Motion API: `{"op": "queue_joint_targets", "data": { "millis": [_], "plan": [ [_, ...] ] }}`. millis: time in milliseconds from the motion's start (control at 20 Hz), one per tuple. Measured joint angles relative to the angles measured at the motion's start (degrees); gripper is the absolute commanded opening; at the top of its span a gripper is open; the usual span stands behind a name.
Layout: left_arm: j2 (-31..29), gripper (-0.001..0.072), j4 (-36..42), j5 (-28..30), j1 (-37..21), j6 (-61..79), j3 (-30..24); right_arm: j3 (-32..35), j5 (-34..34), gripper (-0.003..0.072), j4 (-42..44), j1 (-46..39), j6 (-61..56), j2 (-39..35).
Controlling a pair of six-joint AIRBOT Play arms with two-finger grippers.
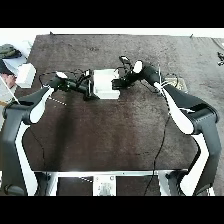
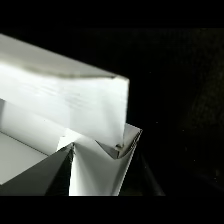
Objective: Fold the box and place the chain.
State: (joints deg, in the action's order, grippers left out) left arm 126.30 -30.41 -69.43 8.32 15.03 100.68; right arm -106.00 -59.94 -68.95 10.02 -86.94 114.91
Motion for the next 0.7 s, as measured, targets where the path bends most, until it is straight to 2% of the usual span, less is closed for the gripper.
{"op": "queue_joint_targets", "data": {
  "millis": [50,150,400,700],
  "plan": [
    [0.0,0.0224,0.0,0.0,0.0,0.0,0.0,-1.6,-1.4,0.0436,-1.7,0.3,-1.9,0.7],
    [0.0,0.0224,0.0,0.0,0.0,0.0,0.0,-3.7,-3.2,0.0366,-4.7,0.9,-4.7,1.4],
    [0.0,0.0224,0.0,0.0,0.0,0.0,0.0,-7.4,-5.5,0.0366,-12.0,4.1,-9.6,3.2],
    [0.0,0.0224,0.0,0.0,0.0,0.0,0.0,-9.7,-8.0,0.0366,-16.9,5.4,-13.3,4.8]
  ]
}}
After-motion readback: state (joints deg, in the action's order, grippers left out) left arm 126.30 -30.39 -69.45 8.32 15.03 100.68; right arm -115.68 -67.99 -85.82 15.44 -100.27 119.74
